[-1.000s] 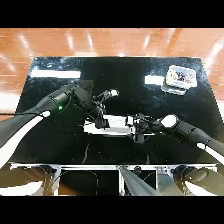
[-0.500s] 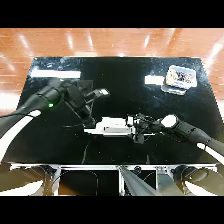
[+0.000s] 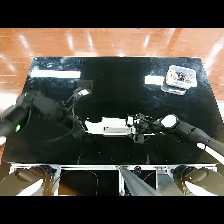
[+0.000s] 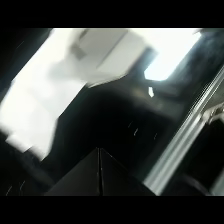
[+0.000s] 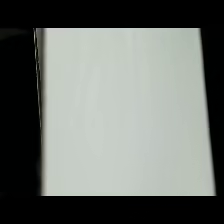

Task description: Fold the box and place the chain.

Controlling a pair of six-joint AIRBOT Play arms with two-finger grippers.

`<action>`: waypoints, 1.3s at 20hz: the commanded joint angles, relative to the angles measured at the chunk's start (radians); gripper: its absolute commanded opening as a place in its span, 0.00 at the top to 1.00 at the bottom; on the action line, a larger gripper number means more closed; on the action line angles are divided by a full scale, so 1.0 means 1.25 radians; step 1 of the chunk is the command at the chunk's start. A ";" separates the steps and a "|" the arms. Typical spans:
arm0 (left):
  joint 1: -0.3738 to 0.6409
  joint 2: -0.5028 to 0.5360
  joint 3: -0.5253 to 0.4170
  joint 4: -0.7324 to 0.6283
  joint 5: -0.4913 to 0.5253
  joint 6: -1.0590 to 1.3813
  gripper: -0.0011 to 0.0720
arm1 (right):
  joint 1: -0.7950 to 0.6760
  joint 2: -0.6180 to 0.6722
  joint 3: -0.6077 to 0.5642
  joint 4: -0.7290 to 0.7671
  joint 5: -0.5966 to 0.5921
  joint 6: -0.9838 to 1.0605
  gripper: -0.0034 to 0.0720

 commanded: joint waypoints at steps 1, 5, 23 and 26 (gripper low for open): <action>-0.110 0.120 -0.177 -0.073 -0.377 0.024 0.97 | 0.000 0.000 0.001 0.000 0.000 0.001 0.23; -0.273 0.095 -0.252 -0.073 -0.724 0.024 0.96 | 0.000 0.000 0.000 0.000 -0.001 0.001 0.23; -0.406 -0.038 -0.250 -0.070 -1.149 -0.027 0.96 | 0.000 0.000 0.001 0.000 0.000 0.001 0.23; -0.407 -0.047 -0.250 -0.070 -1.149 -0.028 0.96 | 0.000 0.000 0.001 0.000 0.000 0.001 0.23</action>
